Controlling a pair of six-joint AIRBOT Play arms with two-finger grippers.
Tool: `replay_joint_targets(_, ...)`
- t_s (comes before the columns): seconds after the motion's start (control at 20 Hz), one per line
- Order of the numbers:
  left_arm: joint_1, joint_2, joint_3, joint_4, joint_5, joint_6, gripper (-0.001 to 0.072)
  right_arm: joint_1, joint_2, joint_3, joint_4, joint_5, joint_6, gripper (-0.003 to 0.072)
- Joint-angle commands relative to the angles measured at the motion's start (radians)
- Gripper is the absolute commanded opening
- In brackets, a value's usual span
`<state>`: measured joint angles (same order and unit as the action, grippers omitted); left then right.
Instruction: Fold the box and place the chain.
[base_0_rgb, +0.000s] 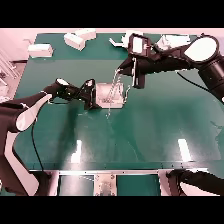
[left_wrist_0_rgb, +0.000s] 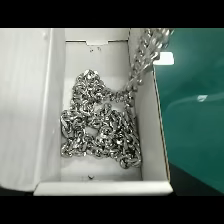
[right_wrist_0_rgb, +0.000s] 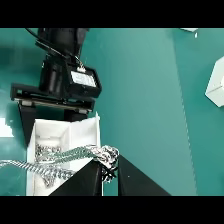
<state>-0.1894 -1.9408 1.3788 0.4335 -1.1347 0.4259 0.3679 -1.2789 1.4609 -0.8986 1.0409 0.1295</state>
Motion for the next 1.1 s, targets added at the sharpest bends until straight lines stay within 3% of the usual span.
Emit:
replay_joint_targets(0.0,0.000,0.000,0.001,0.000,0.000,0.000,0.0490,0.032,-0.016,0.000,0.000,-0.064,0.010,0.0005)
replay_joint_targets(0.25,0.000,0.000,0.001,0.000,0.000,0.000,0.0490,0.037,-0.021,0.021,0.000,-0.220,-0.003,0.0004)
replay_joint_targets(0.5,0.000,0.000,0.001,0.000,0.000,0.000,0.0490,0.044,-0.021,0.042,0.000,-0.233,0.000,0.0005)
replay_joint_targets(0.7,0.000,0.000,0.001,0.000,0.000,0.000,0.0490,0.042,-0.026,-0.021,0.000,-0.233,0.010,0.0004)
replay_joint_targets(1.05,0.000,0.000,0.001,0.000,0.000,0.000,0.0489,0.042,-0.166,-0.122,0.000,-0.233,0.010,0.0004)
